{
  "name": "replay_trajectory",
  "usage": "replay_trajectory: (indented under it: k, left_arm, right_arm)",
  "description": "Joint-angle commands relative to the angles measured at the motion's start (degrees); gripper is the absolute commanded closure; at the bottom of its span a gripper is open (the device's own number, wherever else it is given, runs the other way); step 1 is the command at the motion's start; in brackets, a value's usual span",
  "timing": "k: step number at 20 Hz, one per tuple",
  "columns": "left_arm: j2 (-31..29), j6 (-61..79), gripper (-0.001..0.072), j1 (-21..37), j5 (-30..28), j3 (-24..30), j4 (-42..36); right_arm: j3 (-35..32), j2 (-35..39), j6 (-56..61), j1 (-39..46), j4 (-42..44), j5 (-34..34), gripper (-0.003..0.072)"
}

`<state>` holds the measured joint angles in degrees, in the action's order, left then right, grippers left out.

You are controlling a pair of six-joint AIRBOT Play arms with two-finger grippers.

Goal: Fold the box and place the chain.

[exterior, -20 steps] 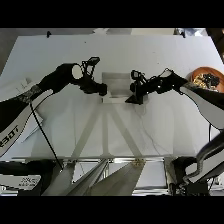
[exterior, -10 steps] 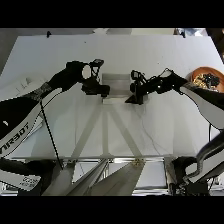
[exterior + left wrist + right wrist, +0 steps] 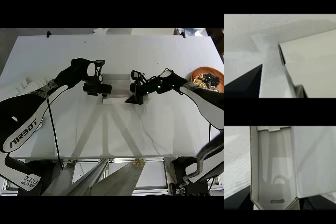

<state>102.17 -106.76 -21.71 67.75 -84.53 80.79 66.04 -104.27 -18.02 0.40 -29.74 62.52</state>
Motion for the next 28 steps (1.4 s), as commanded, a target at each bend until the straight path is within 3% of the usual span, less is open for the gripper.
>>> replay_trajectory:
  k: [1, 4, 20, 22, 25, 26, 28]
  left_arm:
    - [1.6, -2.9, 0.0225, -0.6, 3.7, -1.3, 1.6]
    - [1.6, -5.0, 0.0317, -0.7, 6.2, -1.3, 4.2]
    - [3.1, -7.3, 0.0308, -1.7, 2.6, -3.3, 1.3]
    - [3.5, -7.3, 0.0243, -2.3, 1.5, -3.4, 1.0]
    - [4.8, -7.6, 0.0236, -2.8, 1.2, -4.1, 0.9]
    - [5.2, -8.4, 0.0266, -3.0, 1.3, -4.2, 0.9]
    - [5.4, -9.2, 0.0458, -3.2, 1.2, -4.2, 1.2]
  right_arm:
    - [0.0, 0.0, 0.0, 0.0, 0.0, 0.0, 0.0228]
    - [0.0, 0.0, 0.0, 0.0, 0.0, 0.0, 0.0228]
    - [0.0, 0.0, 0.0, 0.0, 0.0, 0.0, 0.0228]
    - [0.0, 0.0, 0.0, 0.0, 0.0, 0.0, 0.0228]
    - [0.0, 0.0, 0.0, 0.0, 0.0, 0.0, 0.0228]
    - [0.0, 0.0, 0.0, 0.0, 0.0, 0.0, 0.0228]
    - [0.0, 0.0, 0.0, 0.0, 0.0, 0.0, 0.0228]
